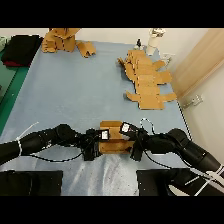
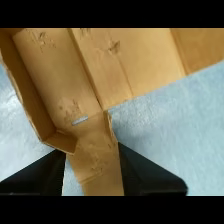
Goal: Fold the box.
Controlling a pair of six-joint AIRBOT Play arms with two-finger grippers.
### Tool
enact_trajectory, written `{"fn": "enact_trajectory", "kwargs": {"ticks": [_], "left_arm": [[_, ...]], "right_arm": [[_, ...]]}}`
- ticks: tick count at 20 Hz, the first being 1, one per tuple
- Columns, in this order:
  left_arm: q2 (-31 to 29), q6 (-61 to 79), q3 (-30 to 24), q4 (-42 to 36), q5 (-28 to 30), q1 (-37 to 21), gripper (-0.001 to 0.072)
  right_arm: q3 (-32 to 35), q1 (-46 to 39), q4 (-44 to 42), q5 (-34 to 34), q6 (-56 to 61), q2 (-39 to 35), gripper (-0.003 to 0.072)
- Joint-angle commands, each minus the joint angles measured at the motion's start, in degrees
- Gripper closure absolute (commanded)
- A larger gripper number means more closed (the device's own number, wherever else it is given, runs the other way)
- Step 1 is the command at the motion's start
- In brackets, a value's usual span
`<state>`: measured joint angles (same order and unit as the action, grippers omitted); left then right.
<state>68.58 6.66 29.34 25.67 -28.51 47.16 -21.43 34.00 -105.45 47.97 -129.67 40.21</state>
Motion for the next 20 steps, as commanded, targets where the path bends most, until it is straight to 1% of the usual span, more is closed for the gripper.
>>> {"fn": "enact_trajectory", "kwargs": {"ticks": [1,3,4,5,6,8,11,12,13,14,15,20], "left_arm": [[0.00,0.00,0.00,0.02,0.00,-0.04,0.0243],[0.00,0.00,0.00,0.02,0.02,-0.04,0.0243],[0.00,0.00,0.00,0.02,0.02,-0.04,0.0244],[0.00,0.00,0.00,0.02,0.00,-0.04,0.0244],[0.00,0.00,0.00,0.02,0.00,-0.04,0.0244],[0.00,0.00,0.00,0.02,0.00,-0.04,0.0243],[0.00,0.00,0.00,0.02,0.02,-0.04,0.0244],[0.00,0.00,0.00,0.02,0.00,-0.04,0.0244],[0.00,0.00,0.00,0.02,0.00,-0.04,0.0244],[0.00,0.00,0.00,0.02,0.02,-0.04,0.0244],[0.00,0.00,0.00,0.02,0.00,-0.04,0.0243],[0.00,0.00,0.00,0.02,0.00,-0.04,0.0244]], "right_arm": [[0.07,0.07,-3.04,-3.61,-3.85,1.57,0.0257],[0.07,0.09,-6.97,-3.30,-6.64,1.55,0.0420],[0.09,0.09,-9.40,-2.84,-8.63,1.55,0.0428],[0.09,0.09,-11.06,-2.29,-11.15,1.55,0.0486],[0.09,0.44,-11.82,-2.01,-13.09,1.55,0.0565],[0.09,1.49,-11.78,-2.38,-13.99,1.64,0.0568],[0.11,2.71,-11.61,-5.95,-14.49,2.82,0.0566],[0.09,3.15,-11.76,-7.30,-14.47,3.65,0.0562],[0.09,3.67,-11.96,-7.98,-14.43,4.46,0.0517],[0.11,4.22,-12.04,-8.09,-14.38,5.29,0.0338],[0.09,4.39,-12.11,-8.02,-14.40,5.95,0.0228],[0.11,4.35,-12.20,-7.37,-14.40,6.51,0.0227]]}}
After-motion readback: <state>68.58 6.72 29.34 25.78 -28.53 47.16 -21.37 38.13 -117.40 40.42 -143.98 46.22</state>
